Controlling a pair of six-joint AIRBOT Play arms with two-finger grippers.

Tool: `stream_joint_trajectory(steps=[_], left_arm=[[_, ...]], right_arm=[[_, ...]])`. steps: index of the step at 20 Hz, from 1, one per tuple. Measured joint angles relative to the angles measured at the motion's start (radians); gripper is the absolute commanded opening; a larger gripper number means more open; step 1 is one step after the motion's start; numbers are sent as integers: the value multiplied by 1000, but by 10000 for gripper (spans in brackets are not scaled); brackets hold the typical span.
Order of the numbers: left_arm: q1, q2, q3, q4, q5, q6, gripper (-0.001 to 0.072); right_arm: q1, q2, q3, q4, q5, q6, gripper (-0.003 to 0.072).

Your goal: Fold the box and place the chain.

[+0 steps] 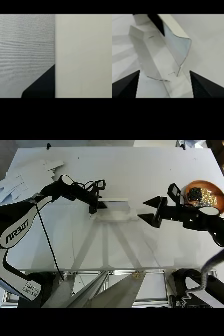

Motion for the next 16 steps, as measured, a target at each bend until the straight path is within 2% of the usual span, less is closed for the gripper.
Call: stream_joint_trajectory(steps=[7,13,16], left_arm=[[0,0,0,0,0,0,14],[0,0,0,0,0,0,14],[0,0,0,0,0,0,14]], right_arm=[[0,257,0,-107,106,-15,696],[0,328,0,-109,126,41,696],[1,334,0,-163,112,85,696]])
